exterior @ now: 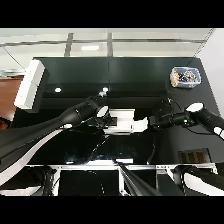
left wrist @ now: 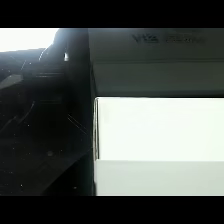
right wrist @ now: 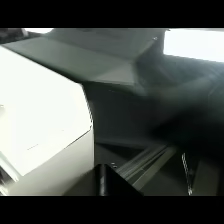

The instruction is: Fold the box and place the chain.

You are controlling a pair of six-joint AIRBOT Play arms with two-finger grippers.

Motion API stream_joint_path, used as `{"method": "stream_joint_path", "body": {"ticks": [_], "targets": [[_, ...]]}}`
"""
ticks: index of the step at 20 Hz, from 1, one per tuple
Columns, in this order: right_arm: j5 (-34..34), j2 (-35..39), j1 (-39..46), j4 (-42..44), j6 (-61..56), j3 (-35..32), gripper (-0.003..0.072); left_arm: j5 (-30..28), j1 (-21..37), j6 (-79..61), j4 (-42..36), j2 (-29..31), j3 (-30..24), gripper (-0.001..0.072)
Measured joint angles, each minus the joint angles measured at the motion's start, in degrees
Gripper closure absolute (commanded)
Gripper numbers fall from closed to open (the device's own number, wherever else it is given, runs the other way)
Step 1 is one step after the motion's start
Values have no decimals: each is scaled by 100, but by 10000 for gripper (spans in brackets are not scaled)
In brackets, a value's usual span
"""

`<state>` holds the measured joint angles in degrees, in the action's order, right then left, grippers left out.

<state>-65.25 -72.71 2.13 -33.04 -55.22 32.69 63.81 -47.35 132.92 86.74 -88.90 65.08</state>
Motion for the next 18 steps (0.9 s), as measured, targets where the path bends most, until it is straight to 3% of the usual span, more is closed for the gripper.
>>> {"method": "stream_joint_path", "body": {"ticks": [8,18], "targets": [[-756,-24,-291,245,-85,479,234,-2,-2,-13,0,0,0,681],[101,-26,-1506,-216,-1294,870,266,-7,-2,-33,-11,0,0,681]]}}
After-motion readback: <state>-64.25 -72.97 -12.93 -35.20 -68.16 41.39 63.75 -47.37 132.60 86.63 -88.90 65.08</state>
